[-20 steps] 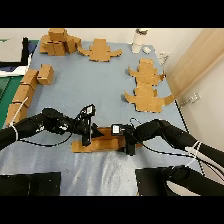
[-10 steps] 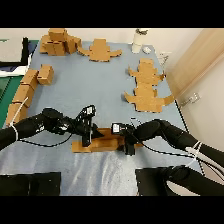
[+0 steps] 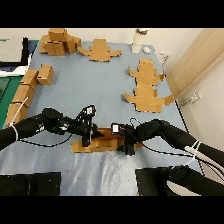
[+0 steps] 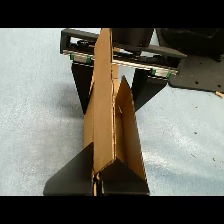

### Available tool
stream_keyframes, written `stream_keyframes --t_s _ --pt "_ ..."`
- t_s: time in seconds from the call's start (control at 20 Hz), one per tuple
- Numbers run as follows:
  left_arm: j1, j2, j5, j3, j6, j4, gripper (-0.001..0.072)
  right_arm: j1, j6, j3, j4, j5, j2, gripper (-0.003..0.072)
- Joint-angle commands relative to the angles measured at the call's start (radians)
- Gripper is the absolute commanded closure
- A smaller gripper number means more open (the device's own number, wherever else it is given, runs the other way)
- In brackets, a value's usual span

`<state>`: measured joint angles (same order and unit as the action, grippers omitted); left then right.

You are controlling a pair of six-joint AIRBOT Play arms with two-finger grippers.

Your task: Fold the box.

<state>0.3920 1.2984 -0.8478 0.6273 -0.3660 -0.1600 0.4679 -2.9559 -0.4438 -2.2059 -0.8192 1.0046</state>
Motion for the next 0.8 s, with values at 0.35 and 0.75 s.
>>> stream_keyframes --t_s 0.35,0.75 --pt "0.000 0.001 0.000 0.001 0.000 0.000 0.0700 0.002 0.000 0.000 0.002 -0.019 0.001 0.0166" --pt "0.000 0.001 0.025 0.003 0.000 0.093 0.0700 0.002 0.000 0.000 0.003 -0.030 0.001 0.0166"
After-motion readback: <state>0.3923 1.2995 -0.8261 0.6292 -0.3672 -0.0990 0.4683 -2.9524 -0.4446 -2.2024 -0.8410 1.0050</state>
